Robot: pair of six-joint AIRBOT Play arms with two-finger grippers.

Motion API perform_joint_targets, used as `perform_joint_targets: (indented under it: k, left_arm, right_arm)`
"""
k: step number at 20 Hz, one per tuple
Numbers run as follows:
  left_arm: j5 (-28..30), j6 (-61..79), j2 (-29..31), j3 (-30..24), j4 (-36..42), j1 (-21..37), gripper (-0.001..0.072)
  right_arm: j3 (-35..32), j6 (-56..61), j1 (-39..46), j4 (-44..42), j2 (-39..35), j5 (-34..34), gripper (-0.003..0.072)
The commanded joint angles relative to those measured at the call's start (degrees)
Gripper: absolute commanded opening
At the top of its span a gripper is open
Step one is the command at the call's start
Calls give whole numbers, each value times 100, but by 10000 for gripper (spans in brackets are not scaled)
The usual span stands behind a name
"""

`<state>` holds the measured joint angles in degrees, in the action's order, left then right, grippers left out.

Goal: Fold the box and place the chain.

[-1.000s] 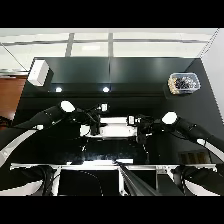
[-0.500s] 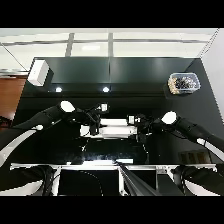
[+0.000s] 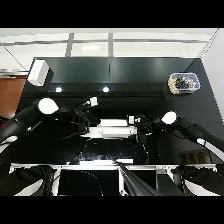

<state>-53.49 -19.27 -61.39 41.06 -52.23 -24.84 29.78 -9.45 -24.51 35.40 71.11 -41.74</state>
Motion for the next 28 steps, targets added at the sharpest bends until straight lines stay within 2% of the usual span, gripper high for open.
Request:
perform_joint_targets:
  k: [1, 3, 4, 5, 8, 12, 13, 14, 18, 20, 22, 25, 28]
  left_arm:
    - [-1331, -1825, 745, -11, -804, 76, 25]
    - [-1858, -2411, 774, -63, -118, 63, 25]
    - [-1873, -2446, 737, -170, 492, 42, 25]
    - [-1624, -2441, 680, -304, 1051, -31, 25]
    - [92, -1969, 348, -737, 2487, -461, 25]
    - [2625, -1410, -289, -785, 3589, -802, 25]
    - [2981, -1410, -424, -785, 3582, -800, 25]
    - [3075, -1410, -577, -782, 3576, -772, 25]
    - [2037, -1421, -1152, -586, 2566, -804, 23]
    - [1832, -1482, -1300, -551, 2490, -802, 24]
    - [1593, -1480, -1353, -409, 2074, -802, 24]
    - [1545, -1926, -1158, -52, 1469, -734, 24]
    - [1178, -2409, -529, 98, 629, -553, 24]
  right_arm:
    - [-4, 0, -7, 11, 2, -162, 130]
    - [-4, 0, -7, 20, 2, -170, 127]
    - [-4, 0, -7, 20, 2, -170, 127]
    - [-4, 0, -7, 20, 2, -164, 127]
    - [-4, 2, -7, 17, 2, -160, 127]
    - [-4, 2, -7, 17, 2, -160, 128]
    - [-4, 2, -7, 17, 2, -160, 128]
    - [-4, 2, -7, 17, 2, -160, 128]
    - [-4, 2, -7, 17, 2, -157, 128]
    - [-4, 2, -7, 17, 2, -157, 128]
    - [-4, 2, -7, 17, 2, -157, 128]
    - [-4, 2, -7, 17, 2, -157, 128]
    - [-4, 2, -7, 15, 2, -157, 128]
